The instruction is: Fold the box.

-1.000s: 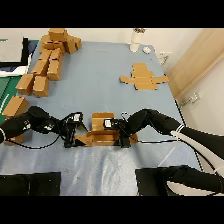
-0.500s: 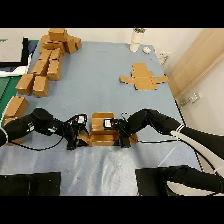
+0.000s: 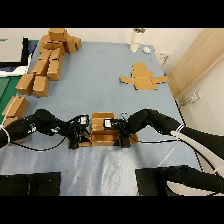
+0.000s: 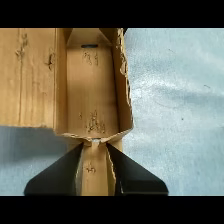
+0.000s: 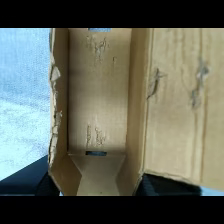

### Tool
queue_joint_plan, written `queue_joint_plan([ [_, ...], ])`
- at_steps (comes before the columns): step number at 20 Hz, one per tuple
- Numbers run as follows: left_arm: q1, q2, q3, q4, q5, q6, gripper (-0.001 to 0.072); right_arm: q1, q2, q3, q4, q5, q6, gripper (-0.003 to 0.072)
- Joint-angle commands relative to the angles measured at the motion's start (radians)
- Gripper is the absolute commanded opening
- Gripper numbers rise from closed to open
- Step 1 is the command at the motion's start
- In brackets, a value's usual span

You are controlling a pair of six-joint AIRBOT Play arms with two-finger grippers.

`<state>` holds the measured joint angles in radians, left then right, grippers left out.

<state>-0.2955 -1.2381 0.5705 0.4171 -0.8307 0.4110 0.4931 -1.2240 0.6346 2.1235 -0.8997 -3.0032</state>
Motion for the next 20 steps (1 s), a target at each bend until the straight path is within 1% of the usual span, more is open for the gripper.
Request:
queue_joint_plan([
  [1, -0.017, -0.001, 0.0, -0.04, 0.014, 0.027, 0.0153, 0.0, -0.001, 0.0, 0.0, 0.0, 0.0, 0.0546],
  [8, -0.029, -0.003, -0.001, -0.073, 0.02, 0.027, 0.0153, 0.0, -0.001, 0.0, 0.0, 0.0, 0.0, 0.0546],
  [12, -0.048, -0.019, -0.014, -0.127, 0.03, 0.066, 0.0154, 0.0, -0.001, 0.0, 0.0, 0.0, 0.0, 0.0546],
  [13, -0.052, -0.019, -0.014, -0.131, 0.031, 0.07, 0.0157, 0.0, -0.001, 0.0, 0.0, 0.0, 0.0, 0.0546],
  [14, -0.053, -0.019, -0.014, -0.133, 0.035, 0.07, 0.0174, 0.0, -0.001, 0.0, 0.0, 0.0, 0.0, 0.0546],
  [15, -0.054, -0.019, -0.014, -0.133, 0.034, 0.07, 0.0355, 0.0, -0.001, 0.0, 0.0, 0.0, 0.0, 0.0546],
  [16, -0.054, -0.019, -0.014, -0.133, 0.034, 0.07, 0.0507, 0.0, -0.001, 0.0, 0.0, 0.0, 0.0, 0.0546],
  [20, -0.054, -0.019, -0.014, -0.133, 0.034, 0.07, 0.0507, 0.0, -0.001, 0.0, 0.0, 0.0, 0.0, 0.0546],
])
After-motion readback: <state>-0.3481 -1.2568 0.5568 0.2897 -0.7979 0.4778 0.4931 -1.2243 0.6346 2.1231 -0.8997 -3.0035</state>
